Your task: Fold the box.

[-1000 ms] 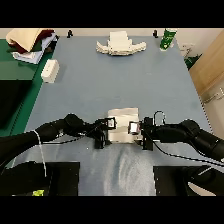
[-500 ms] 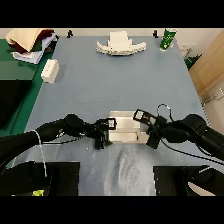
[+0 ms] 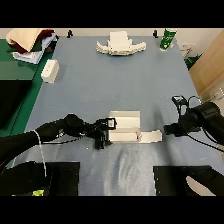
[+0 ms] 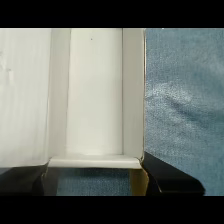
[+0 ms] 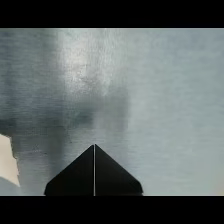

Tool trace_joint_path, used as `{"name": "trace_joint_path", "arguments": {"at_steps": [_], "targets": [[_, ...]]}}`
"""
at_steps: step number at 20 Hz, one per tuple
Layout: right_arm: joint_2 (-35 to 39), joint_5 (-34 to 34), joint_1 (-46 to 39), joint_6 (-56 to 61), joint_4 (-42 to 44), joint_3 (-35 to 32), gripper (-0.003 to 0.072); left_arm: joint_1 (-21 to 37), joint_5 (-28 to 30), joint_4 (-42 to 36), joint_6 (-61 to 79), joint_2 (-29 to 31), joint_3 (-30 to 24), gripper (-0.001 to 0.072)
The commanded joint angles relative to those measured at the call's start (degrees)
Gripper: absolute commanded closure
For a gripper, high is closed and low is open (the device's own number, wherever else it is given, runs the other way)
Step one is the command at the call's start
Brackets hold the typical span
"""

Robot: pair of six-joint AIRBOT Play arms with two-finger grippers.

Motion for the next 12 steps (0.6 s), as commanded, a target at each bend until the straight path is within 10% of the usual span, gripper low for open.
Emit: {"name": "trace_joint_path", "arguments": {"at_steps": [1,12], "targets": [[-5.64,3.56,-9.22,-11.89,23.1,-0.83,0.0685,0.02,0.0,0.02,0.07,0.02,0.04,0.0201],[-7.04,2.56,-9.84,-27.12,43.8,-1.05,0.0686,0.02,0.02,0.04,0.07,0.02,0.04,0.0201]]}}
